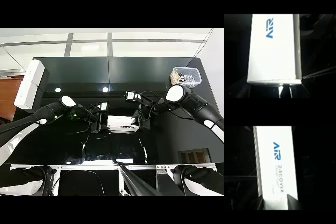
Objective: Fold the box and place the chain.
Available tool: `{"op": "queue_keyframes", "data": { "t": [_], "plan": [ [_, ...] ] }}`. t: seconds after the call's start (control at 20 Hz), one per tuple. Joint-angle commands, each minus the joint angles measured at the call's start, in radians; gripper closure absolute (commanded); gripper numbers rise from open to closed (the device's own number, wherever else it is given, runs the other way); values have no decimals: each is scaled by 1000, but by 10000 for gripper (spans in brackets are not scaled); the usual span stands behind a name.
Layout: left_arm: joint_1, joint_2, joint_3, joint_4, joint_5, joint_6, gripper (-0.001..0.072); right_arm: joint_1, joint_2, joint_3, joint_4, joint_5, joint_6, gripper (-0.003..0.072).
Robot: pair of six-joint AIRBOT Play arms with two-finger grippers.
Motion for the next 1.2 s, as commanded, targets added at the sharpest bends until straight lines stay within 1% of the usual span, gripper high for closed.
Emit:
{"op": "queue_keyframes", "data": {
  "t": [0.0,0.05,0.1,0.75,0.95,1.05,1.15],
  "plan": [
    [0,-1,1,0,1,0,305,1,0,0,0,2,2,351],
    [0,-1,1,0,1,0,305,1,0,0,0,2,4,296],
    [0,-1,1,0,1,0,305,1,0,0,0,2,4,281],
    [0,-1,1,0,1,0,305,1,0,-13,-2,-3,7,283],
    [0,-1,1,0,1,0,305,1,0,-15,-50,-3,8,282],
    [0,-1,1,0,1,0,305,1,0,-15,-48,-3,11,282],
    [0,-1,1,0,1,0,305,1,0,-15,-45,0,55,282]
  ]
}}
